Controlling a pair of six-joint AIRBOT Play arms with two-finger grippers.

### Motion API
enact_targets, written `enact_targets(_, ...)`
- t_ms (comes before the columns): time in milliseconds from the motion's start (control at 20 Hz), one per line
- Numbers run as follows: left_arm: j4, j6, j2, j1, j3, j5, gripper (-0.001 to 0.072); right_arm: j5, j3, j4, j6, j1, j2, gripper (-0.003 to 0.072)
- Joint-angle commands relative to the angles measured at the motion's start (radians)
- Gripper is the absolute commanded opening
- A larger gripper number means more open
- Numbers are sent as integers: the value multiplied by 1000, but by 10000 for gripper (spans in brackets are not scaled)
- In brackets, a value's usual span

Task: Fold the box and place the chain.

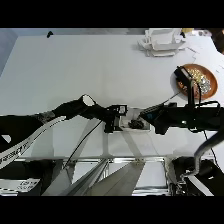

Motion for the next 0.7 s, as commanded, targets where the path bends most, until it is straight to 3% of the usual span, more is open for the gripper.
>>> enact_targets(0, 0, 0, 0, 1, 1, 0, 10, -95, -19, -56, 9, 83, -7, 19)
enact_targets(350, 0, 0, 0, 1, 1, 0, 10, -143, -114, -146, 56, 92, -54, 19)
enact_targets(450, 0, 0, 0, 1, 1, 0, 10, -215, -114, -179, 86, 85, -25, 18)
enact_targets(650, 0, 0, 0, 1, 1, 0, 10, -317, -113, -474, 294, 37, 107, 18)
